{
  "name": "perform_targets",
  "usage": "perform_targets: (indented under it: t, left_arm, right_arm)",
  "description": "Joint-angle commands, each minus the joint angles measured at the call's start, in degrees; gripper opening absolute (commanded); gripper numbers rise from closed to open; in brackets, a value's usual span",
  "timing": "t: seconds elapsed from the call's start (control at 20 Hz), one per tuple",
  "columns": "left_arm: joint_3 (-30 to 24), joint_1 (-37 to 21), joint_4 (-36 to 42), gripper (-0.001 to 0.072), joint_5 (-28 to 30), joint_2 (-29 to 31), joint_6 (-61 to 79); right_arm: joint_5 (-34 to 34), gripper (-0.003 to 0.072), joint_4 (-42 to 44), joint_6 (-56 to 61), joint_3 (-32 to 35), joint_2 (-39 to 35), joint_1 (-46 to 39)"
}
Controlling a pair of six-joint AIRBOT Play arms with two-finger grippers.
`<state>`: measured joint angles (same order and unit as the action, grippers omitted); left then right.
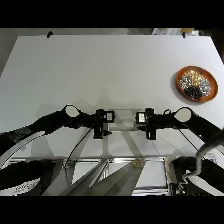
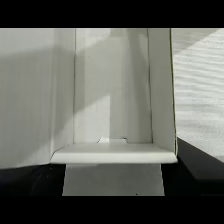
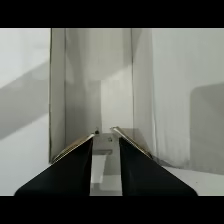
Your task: Fold the box and place the chain.
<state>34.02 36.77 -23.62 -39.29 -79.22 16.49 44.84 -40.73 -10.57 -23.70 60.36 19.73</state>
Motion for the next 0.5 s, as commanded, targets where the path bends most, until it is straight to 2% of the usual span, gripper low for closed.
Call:
perform_targets:
  t: [0.0,0.15,0.3,0.45]
  left_arm:
    - [0.0,0.0,0.0,0.0205,0.0,0.0,0.0]
    - [0.0,0.0,0.0,0.0205,0.0,0.0,0.0]
    - [0.0,0.0,0.0,0.0205,0.0,0.0,0.0]
    - [0.0,0.0,0.0,0.0205,0.0,0.0,0.0]
  right_arm:
    - [-1.1,0.0262,2.6,-0.5,0.0,2.7,1.8]
    - [-1.2,0.0418,2.5,-0.5,0.0,3.0,2.5]
    - [-0.7,0.0409,0.4,0.7,0.0,2.6,2.5]
    - [-0.7,0.0393,-1.8,4.6,0.0,-1.7,2.1]
